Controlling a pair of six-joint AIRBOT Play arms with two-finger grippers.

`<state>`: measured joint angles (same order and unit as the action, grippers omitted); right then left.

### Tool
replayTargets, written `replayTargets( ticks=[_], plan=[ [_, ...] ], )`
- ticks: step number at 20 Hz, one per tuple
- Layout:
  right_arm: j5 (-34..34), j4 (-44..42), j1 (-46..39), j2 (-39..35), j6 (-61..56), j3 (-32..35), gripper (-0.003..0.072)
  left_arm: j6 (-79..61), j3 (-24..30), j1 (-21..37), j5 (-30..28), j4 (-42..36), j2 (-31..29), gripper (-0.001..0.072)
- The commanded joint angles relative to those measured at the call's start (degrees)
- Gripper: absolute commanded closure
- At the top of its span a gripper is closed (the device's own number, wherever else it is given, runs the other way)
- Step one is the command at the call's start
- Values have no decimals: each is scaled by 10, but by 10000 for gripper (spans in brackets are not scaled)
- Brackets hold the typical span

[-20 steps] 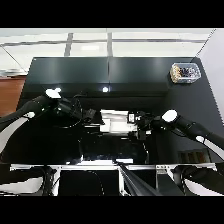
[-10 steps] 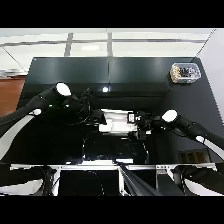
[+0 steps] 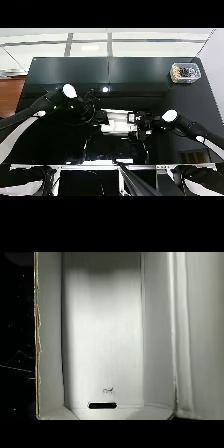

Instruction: Fold the box and place the chain.

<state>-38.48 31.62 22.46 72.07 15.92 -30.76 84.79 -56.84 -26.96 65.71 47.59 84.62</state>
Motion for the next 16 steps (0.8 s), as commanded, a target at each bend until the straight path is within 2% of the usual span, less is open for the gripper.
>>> replayTargets(
  ticks=[1,5,14,16],
  plan=[
    [1,0,0,0,0,0,506,35,0,-10,-25,28,0,214],
    [1,0,0,0,0,0,506,59,0,-19,-25,63,0,214],
    [1,0,0,0,0,0,506,73,0,-21,-31,70,0,214],
    [1,0,0,0,0,0,506,115,-9,-32,-23,128,0,221]
  ],
)
